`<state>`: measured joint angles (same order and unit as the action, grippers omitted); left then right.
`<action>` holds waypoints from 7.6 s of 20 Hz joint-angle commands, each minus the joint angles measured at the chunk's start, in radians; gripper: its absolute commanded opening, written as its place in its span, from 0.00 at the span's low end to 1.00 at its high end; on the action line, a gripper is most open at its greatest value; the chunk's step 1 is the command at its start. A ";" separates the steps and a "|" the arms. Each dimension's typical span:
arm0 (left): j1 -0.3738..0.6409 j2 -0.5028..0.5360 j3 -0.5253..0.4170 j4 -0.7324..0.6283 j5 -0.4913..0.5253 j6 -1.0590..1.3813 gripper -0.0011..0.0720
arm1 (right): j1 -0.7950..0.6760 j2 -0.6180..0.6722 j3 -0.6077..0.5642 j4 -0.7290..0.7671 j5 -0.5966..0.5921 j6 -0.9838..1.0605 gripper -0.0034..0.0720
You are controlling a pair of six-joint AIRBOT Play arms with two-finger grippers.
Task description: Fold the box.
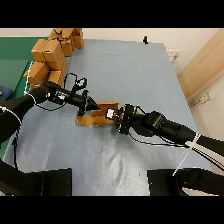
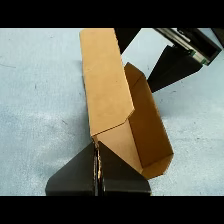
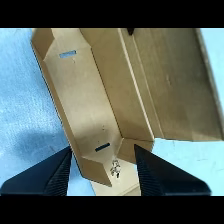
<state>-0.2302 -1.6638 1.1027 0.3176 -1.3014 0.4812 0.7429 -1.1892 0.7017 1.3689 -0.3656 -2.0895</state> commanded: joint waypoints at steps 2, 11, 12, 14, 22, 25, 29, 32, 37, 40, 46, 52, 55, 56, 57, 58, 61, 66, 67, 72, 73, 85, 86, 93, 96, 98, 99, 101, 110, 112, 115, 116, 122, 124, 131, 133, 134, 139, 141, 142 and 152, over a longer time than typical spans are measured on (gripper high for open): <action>0.000 0.000 0.000 0.001 -0.008 0.000 0.04 | -0.002 -0.002 0.002 -0.056 -0.001 0.006 0.84; 0.000 0.000 0.000 0.001 -0.008 0.000 0.03 | -0.002 -0.002 0.022 -0.121 -0.002 0.006 0.84; 0.000 0.000 0.000 0.001 -0.007 0.000 0.04 | -0.002 -0.002 0.022 -0.126 -0.002 0.006 0.84; 0.000 0.000 0.000 0.001 -0.007 0.000 0.04 | -0.012 -0.002 0.022 -0.128 0.000 0.006 0.84; 0.000 0.000 0.000 0.001 -0.008 0.000 0.04 | -0.057 -0.032 0.024 -0.079 0.054 0.002 0.94; 0.000 0.000 0.000 0.002 -0.008 0.000 0.04 | -0.057 -0.059 0.033 -0.047 0.053 0.001 0.94; 0.000 0.000 0.000 0.003 -0.012 0.000 0.04 | -0.058 -0.091 0.080 -0.044 0.042 -0.025 0.94; 0.000 0.000 0.000 0.003 -0.016 0.000 0.04 | -0.058 -0.127 0.130 0.045 -0.011 -0.123 0.91; 0.000 0.000 0.000 0.002 -0.011 0.000 0.04 | -0.071 -0.196 0.224 0.337 -0.186 -0.477 0.91; 0.001 0.000 0.000 0.002 -0.001 0.001 0.04 | -0.126 -0.212 0.255 0.465 -0.223 -0.613 0.91; 0.001 0.000 0.000 0.001 0.080 0.001 0.04 | -0.187 -0.246 0.290 0.624 -0.278 -0.749 0.91; 0.001 0.000 0.001 -0.003 0.127 0.001 0.04 | -0.189 -0.301 0.290 0.654 -0.279 -0.750 0.91; 0.000 0.000 0.001 -0.003 0.151 0.002 0.04 | -0.189 -0.314 0.290 0.656 -0.279 -0.750 0.91; 0.000 0.000 0.001 -0.003 0.159 0.002 0.04 | -0.189 -0.314 0.290 0.656 -0.278 -0.750 0.91; 0.000 0.000 0.002 -0.003 0.159 0.002 0.04 | -0.189 -0.314 0.290 0.660 -0.278 -0.750 0.91; 0.000 0.000 0.003 -0.003 0.159 0.002 0.04 | -0.189 -0.314 0.290 0.671 -0.278 -0.750 0.91; 0.000 0.000 0.002 -0.003 0.161 0.002 0.04 | -0.189 -0.314 0.290 0.681 -0.280 -0.744 0.81; 0.000 0.000 0.003 -0.003 0.139 0.001 0.04 | -0.189 -0.314 0.290 0.697 -0.309 -0.719 0.50; 0.000 0.000 0.002 -0.003 0.129 0.001 0.04 | -0.189 -0.314 0.290 0.696 -0.322 -0.719 0.44; 0.001 0.000 0.003 -0.003 0.095 0.001 0.04 | -0.189 -0.314 0.290 0.697 -0.382 -0.719 0.45; 0.002 0.000 0.003 -0.003 0.094 0.001 0.04 | -0.188 -0.314 0.290 0.697 -0.389 -0.719 0.46; 0.002 0.018 0.003 -0.003 0.067 -0.002 0.04 | -0.188 -0.314 0.290 0.713 -0.387 -0.720 0.08; 0.005 0.028 0.003 -0.003 0.068 0.000 0.26 | -0.188 -0.314 0.290 0.713 -0.387 -0.720 0.06; 0.112 0.100 0.076 0.005 0.020 -0.141 0.96 | -0.189 -0.314 0.290 0.690 -0.386 -0.723 0.05; 0.216 0.140 0.089 0.031 -0.120 -0.294 0.05 | -0.189 -0.314 0.290 0.687 -0.386 -0.757 0.05; 0.251 0.163 0.075 0.087 -0.252 -0.333 0.02 | -0.189 -0.314 0.290 0.687 -0.384 -0.765 0.05; 0.243 0.186 0.047 0.103 -0.247 -0.359 0.02 | -0.189 -0.314 0.290 0.688 -0.385 -0.765 0.05; 0.181 0.233 -0.016 0.142 -0.180 -0.362 0.02 | -0.189 -0.314 0.290 0.689 -0.385 -0.765 0.05; -0.194 0.242 -0.048 0.183 0.448 -0.579 0.03 | -0.188 -0.314 0.290 0.694 -0.385 -0.765 0.05; -0.227 0.227 -0.028 0.214 0.578 -0.591 0.03 | -0.188 -0.314 0.290 0.696 -0.385 -0.765 0.05; -0.254 0.128 0.064 0.456 0.508 -0.768 0.03 | -0.188 -0.314 0.290 0.696 -0.385 -0.765 0.05; -0.258 0.092 0.094 0.513 0.471 -0.800 0.03 | -0.188 -0.314 0.290 0.696 -0.385 -0.765 0.05; -0.262 -0.020 0.240 0.571 0.240 -0.808 0.03 | -0.188 -0.314 0.290 0.696 -0.385 -0.765 0.05; -0.262 -0.037 0.256 0.581 0.219 -0.807 0.03 | -0.188 -0.314 0.290 0.697 -0.385 -0.764 0.05; -0.243 -0.053 0.291 0.587 0.133 -0.788 0.03 | -0.188 -0.314 0.290 0.697 -0.385 -0.764 0.05; -0.199 -0.010 0.340 0.568 0.091 -0.831 0.02 | -0.188 -0.314 0.290 0.697 -0.386 -0.764 0.05; -0.165 0.028 0.344 0.555 0.067 -0.850 0.02 | -0.188 -0.314 0.290 0.696 -0.387 -0.764 0.05; 0.047 0.357 0.130 0.531 0.099 -0.753 0.02 | -0.188 -0.314 0.290 0.697 -0.387 -0.764 0.05; 0.095 0.485 -0.040 0.555 0.121 -0.665 0.02 | -0.188 -0.314 0.290 0.697 -0.386 -0.764 0.05; 0.101 0.518 -0.121 0.566 0.141 -0.628 0.03 | -0.188 -0.314 0.290 0.697 -0.386 -0.764 0.05; -0.090 0.396 -0.267 0.569 0.367 -0.353 0.95 | -0.188 -0.314 0.290 0.708 -0.388 -0.764 0.05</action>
<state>-0.2741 -1.2301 0.8509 0.8848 -0.9703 0.0383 0.5549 -1.5036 0.9913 2.0724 -0.7521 -2.8536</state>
